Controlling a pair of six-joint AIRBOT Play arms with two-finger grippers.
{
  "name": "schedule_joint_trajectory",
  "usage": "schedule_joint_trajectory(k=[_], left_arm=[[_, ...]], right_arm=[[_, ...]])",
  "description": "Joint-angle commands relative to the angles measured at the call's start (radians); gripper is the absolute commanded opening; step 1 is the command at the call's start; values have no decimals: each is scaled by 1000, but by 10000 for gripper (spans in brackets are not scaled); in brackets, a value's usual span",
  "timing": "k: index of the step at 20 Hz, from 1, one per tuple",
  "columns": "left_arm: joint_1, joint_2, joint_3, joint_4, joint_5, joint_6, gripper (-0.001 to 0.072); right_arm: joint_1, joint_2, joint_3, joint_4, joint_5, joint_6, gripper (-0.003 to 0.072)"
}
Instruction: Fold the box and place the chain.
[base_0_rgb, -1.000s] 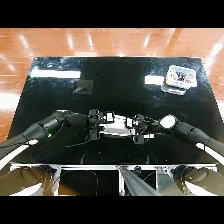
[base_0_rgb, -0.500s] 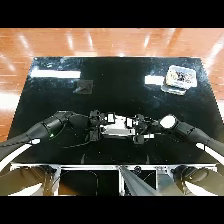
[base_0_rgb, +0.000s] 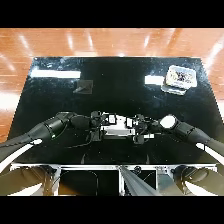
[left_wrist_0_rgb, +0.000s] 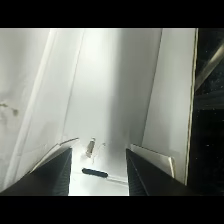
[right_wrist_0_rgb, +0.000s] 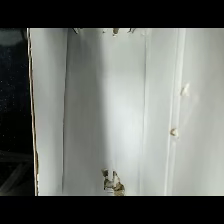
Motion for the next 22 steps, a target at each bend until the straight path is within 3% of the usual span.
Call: schedule_joint_trajectory(k=[1,4,6,8,10,12,13,15,16,17,18,20,21,22], left_arm=[[-1,-1,1,-1,-2,-3,481],[-1,-1,1,-1,-2,-3,506],[-1,-1,1,-1,-2,-3,440],[-1,-1,1,-2,-2,-3,437],[-1,-1,1,-2,-2,-3,354],[-1,-1,1,-2,-2,-3,353],[-1,-1,1,-4,-2,-3,359],[-2,-1,4,-5,-2,-3,510],[-2,-1,10,-5,-1,-3,510],[-2,-1,18,-5,2,-3,486],[-2,-1,27,-3,6,-8,397],[1,-1,45,-2,6,-37,109],[5,0,50,6,9,-64,35],[12,1,50,18,15,-87,17]], right_arm=[[1,0,0,0,0,0,544],[1,0,0,0,0,0,544],[1,0,0,0,0,0,544],[1,0,0,0,0,0,544],[1,0,0,0,0,0,544],[1,0,0,0,0,0,544],[1,0,0,0,0,0,544],[1,0,0,0,0,0,544],[1,0,0,0,0,0,544],[1,0,0,0,0,0,544],[1,0,0,0,0,0,544],[1,0,0,0,0,0,544],[1,0,0,0,0,0,544],[1,0,0,0,0,0,544]])
